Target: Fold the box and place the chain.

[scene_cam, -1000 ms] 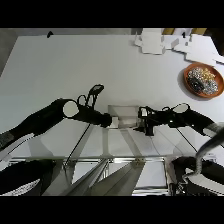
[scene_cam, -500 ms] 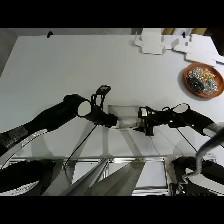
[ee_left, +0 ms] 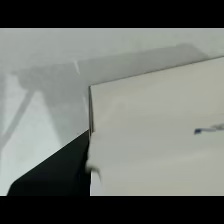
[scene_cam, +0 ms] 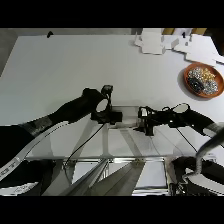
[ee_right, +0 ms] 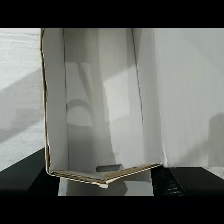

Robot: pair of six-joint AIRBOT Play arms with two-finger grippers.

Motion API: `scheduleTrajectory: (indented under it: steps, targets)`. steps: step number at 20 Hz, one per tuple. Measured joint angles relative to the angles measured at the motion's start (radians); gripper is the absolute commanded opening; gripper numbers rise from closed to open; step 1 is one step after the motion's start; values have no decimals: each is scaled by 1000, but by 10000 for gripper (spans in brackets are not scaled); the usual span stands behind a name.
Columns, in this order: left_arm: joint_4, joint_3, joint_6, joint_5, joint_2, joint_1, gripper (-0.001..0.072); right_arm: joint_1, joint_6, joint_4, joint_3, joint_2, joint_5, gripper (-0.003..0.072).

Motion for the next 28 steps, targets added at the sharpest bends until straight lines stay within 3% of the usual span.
scheduleTrajectory:
  steps: [2,3,7,8,9,11,13,15,16,23,24,26,28]
  targets:
    - [14,36,-23,-25,-39,-14,244,0,0,-1,0,0,-1,396]
    - [19,50,-31,-39,-56,-21,185,0,0,-1,0,0,-1,396]
    - [48,76,-80,-91,-93,-33,127,0,0,-1,0,0,0,396]
    - [54,79,-89,-103,-97,-34,86,0,0,-1,0,0,0,396]
    - [59,80,-103,-114,-100,-34,1,0,0,0,0,0,1,396]
    - [69,84,-122,-127,-103,-35,1,0,1,0,-1,0,5,396]
    - [74,85,-129,-134,-105,-36,37,0,1,0,-1,0,5,396]
    - [79,84,-127,-151,-107,-37,230,0,-4,3,0,0,4,396]
    - [79,84,-130,-163,-108,-38,267,0,-3,5,0,0,-3,396]
    - [88,85,-130,-160,-78,-30,268,0,1,1,0,0,-2,396]
    - [88,85,-129,-160,-76,-29,249,0,1,1,0,0,-2,396]
    - [85,85,-122,-154,-76,-31,0,0,1,2,0,0,0,396]
    - [84,85,-119,-148,-76,-32,1,0,3,2,0,0,1,396]
